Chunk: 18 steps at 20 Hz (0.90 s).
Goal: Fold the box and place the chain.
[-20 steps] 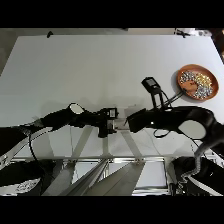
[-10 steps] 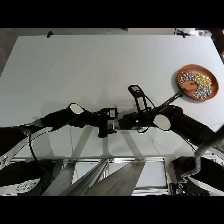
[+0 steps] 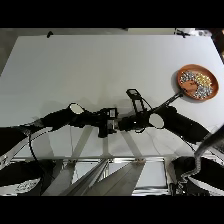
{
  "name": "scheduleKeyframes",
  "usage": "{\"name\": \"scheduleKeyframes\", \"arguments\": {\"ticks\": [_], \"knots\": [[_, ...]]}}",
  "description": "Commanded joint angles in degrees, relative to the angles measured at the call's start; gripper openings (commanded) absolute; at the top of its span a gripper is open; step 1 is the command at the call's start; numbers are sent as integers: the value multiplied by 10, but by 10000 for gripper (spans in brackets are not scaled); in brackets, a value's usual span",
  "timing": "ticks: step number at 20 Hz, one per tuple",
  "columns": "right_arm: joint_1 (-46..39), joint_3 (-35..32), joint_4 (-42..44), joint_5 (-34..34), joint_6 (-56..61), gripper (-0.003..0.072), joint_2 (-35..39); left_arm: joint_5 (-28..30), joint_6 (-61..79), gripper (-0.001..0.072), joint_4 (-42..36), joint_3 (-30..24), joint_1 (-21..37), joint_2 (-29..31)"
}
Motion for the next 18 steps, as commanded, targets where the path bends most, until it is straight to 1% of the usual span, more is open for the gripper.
{"name": "scheduleKeyframes", "arguments": {"ticks": [1,3,6,7,8,9,10,12,14,16,18], "knots": [[0,0,-33,64,-1,229,51,0,0,346,0,0,0,0],[0,0,-103,130,34,231,118,0,0,346,0,0,0,0],[0,0,-273,197,136,232,225,0,0,346,0,0,0,0],[0,0,-329,216,160,266,246,0,0,346,0,0,0,0],[-8,0,-368,235,166,380,257,0,0,346,0,0,0,0],[-30,-1,-376,249,160,464,256,0,0,346,0,0,0,0],[-59,-2,-375,250,146,487,247,0,0,346,0,0,0,0],[-133,-3,-374,224,116,487,209,0,0,346,0,0,0,0],[-216,-2,-351,171,82,487,158,0,0,346,0,0,0,0],[-290,-2,-297,137,25,487,100,0,0,346,0,0,0,0],[-339,-2,-250,115,-21,486,47,0,0,346,0,0,0,0]]}}
